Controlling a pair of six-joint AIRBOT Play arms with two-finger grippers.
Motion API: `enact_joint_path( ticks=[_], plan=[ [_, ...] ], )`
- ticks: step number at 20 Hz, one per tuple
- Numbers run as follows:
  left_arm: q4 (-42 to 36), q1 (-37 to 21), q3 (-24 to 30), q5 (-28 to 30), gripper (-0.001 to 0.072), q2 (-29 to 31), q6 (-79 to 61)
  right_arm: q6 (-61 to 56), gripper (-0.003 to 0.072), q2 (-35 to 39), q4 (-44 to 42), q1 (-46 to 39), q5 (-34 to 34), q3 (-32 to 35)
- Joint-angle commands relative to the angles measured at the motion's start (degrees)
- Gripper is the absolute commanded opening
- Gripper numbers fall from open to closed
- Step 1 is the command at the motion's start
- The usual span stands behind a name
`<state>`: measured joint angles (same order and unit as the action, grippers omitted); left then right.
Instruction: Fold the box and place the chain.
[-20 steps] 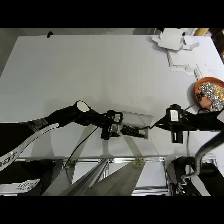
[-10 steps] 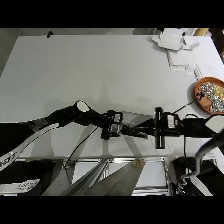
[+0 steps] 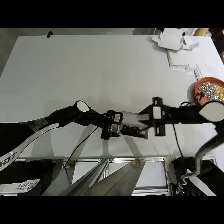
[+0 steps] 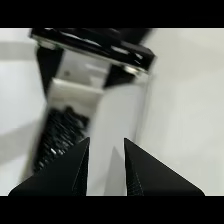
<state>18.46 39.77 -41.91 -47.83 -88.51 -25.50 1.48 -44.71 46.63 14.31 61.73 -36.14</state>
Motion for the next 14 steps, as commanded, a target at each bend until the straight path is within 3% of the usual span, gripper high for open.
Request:
enact_joint_path(
  ticks=[1,4,6,11,14],
  plan=[
    [0.0,0.0,0.0,0.0,0.0333,0.0,0.0,0.5,0.0245,-0.4,6.8,-12.3,2.6,-5.4],
    [0.0,0.0,0.0,0.0,0.0333,0.0,0.0,4.7,0.0236,-3.9,8.2,-22.1,-4.1,-5.3],
    [0.0,0.0,0.0,0.0,0.0333,0.0,0.0,4.6,0.0235,-8.0,12.9,-23.9,-5.3,-5.3],
    [0.0,0.0,0.0,0.0,0.0333,0.0,0.0,4.6,0.0236,-19.0,32.9,-17.0,-3.8,-5.3],
    [0.0,0.0,0.0,0.0,0.0333,0.0,0.0,4.6,0.0236,-23.0,34.2,-14.4,-4.0,-5.3]
  ],
)
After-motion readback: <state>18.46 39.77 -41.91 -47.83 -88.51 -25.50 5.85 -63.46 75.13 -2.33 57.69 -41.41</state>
